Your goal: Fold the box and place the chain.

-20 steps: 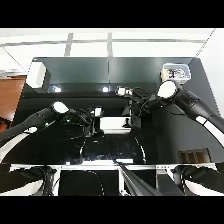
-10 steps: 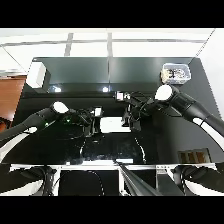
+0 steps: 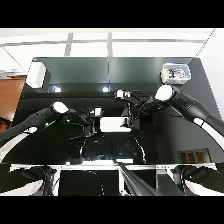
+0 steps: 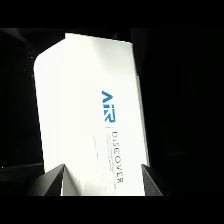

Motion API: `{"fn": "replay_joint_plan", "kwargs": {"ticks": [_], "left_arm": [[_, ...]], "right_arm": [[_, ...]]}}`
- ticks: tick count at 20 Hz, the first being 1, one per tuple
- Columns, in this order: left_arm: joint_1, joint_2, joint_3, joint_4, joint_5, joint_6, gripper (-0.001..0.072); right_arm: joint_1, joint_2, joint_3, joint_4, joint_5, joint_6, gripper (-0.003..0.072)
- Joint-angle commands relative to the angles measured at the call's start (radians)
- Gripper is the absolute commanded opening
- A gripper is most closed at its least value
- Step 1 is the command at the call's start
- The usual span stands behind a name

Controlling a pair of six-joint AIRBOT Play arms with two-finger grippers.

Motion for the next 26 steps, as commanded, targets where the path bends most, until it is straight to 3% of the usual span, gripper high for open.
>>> {"fn": "replay_joint_plan", "kwargs": {"ticks": [1,2,3,4,5,7,8,18,19,20,26], "left_arm": [[0.000,0.000,0.001,0.000,-0.002,-0.001,0.0283],[0.000,0.000,0.001,0.000,-0.002,-0.001,0.0283],[0.000,0.000,0.001,0.001,-0.002,-0.001,0.0284],[0.000,0.000,0.001,0.000,-0.002,-0.001,0.0284],[0.000,0.000,0.001,0.000,-0.002,-0.001,0.0283],[0.000,0.000,0.001,0.000,-0.002,-0.001,0.0283],[0.000,0.000,0.001,0.000,-0.002,-0.001,0.0284],[0.000,0.000,0.001,0.001,-0.002,-0.001,0.0284],[0.000,0.000,0.001,0.000,-0.002,-0.001,0.0284],[0.000,0.000,0.001,0.000,-0.002,-0.001,0.0284],[0.000,0.000,0.001,0.000,-0.002,-0.001,0.0283]], "right_arm": [[0.005,0.002,-0.001,-0.021,-0.028,-0.003,0.0572],[0.010,0.002,-0.001,-0.037,-0.034,-0.003,0.0572],[0.015,0.002,-0.001,-0.055,-0.038,-0.003,0.0518],[0.017,0.002,-0.001,-0.061,-0.041,-0.002,0.0367],[0.017,0.002,-0.001,-0.062,-0.041,-0.002,0.0306],[0.017,0.002,-0.001,-0.062,-0.045,0.005,0.0271],[0.017,0.002,-0.001,-0.062,-0.045,0.005,0.0201],[0.051,-0.010,-0.002,-0.071,-0.027,0.005,0.0206],[0.053,-0.010,-0.002,-0.078,-0.029,0.006,0.0241],[0.053,-0.010,-0.002,-0.092,-0.029,0.006,0.0322],[0.053,-0.010,-0.002,-0.095,-0.020,0.013,0.0318]]}}
